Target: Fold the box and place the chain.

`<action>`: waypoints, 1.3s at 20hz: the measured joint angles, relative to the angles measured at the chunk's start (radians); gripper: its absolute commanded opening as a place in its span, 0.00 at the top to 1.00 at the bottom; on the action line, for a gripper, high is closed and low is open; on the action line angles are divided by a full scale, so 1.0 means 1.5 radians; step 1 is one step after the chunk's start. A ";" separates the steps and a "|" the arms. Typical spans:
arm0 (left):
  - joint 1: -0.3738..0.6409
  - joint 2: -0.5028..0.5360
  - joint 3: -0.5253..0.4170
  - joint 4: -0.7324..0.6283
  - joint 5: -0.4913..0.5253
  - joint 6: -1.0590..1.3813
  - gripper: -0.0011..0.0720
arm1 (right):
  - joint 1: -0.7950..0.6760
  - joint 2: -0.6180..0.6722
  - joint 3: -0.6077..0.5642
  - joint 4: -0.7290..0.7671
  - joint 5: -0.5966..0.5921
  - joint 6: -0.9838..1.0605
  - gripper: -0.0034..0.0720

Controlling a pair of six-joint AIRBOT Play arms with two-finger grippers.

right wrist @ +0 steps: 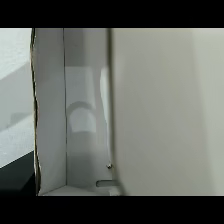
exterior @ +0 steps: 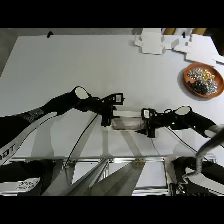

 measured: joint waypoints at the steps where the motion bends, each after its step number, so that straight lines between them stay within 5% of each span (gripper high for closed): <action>1: 0.000 0.000 0.000 0.000 0.000 0.000 0.97 | -0.002 0.000 0.000 -0.003 0.002 -0.001 0.16; 9: 0.000 0.000 0.000 0.000 0.000 -0.001 0.97 | -0.023 0.002 0.000 -0.013 0.022 -0.002 0.17; 16: -0.001 0.000 0.000 0.001 -0.001 0.000 0.97 | -0.025 0.003 -0.001 -0.012 0.025 -0.010 0.53; 26: -0.001 0.000 0.000 0.001 0.000 0.000 0.97 | -0.025 0.003 -0.001 -0.013 0.026 -0.017 0.54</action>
